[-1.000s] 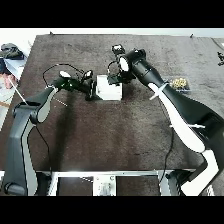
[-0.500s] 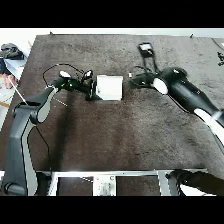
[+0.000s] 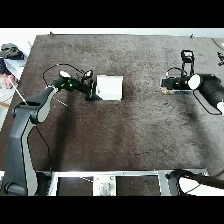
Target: Fold the box and place the chain.
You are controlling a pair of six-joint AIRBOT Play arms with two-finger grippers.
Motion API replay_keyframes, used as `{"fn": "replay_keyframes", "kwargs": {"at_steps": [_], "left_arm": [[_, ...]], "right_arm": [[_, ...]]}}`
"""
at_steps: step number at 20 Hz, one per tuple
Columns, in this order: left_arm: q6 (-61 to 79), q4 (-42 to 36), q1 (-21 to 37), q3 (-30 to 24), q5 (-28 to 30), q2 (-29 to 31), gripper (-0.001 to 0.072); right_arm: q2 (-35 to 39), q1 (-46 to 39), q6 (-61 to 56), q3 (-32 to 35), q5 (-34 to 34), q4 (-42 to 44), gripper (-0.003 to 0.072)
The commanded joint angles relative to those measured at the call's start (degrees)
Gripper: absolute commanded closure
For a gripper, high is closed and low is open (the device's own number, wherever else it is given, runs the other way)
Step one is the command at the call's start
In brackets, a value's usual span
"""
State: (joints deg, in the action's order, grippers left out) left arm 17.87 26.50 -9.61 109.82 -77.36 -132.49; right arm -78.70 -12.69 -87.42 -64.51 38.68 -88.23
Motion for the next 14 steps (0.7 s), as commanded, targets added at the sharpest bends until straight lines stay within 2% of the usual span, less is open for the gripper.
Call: {"fn": "replay_keyframes", "kwargs": {"at_steps": [1,4,5,9,13,14], "left_arm": [[0.00,0.02,0.02,0.02,0.02,0.00,0.0431],[0.00,0.02,0.00,0.02,0.00,0.00,0.0431],[0.00,0.02,0.02,0.02,0.02,0.00,0.0431],[0.00,0.02,0.02,0.02,0.02,0.00,0.0431],[0.00,0.02,0.02,0.02,0.02,0.00,0.0431],[0.00,0.02,0.02,0.02,0.02,0.00,0.0431]], "right_arm": [[-7.23,-6.95,10.49,-7.91,9.44,5.81,0.0511],[-13.22,-9.27,12.00,-15.06,14.23,5.77,0.0516],[-15.28,-9.49,13.14,-17.64,15.91,5.79,0.0461],[-22.43,-9.46,15.52,-25.88,20.28,6.67,0.0457],[-26.16,-9.46,16.79,-28.79,21.49,7.37,0.0456],[-26.43,-9.46,17.92,-28.81,21.20,9.03,0.0383]]}}
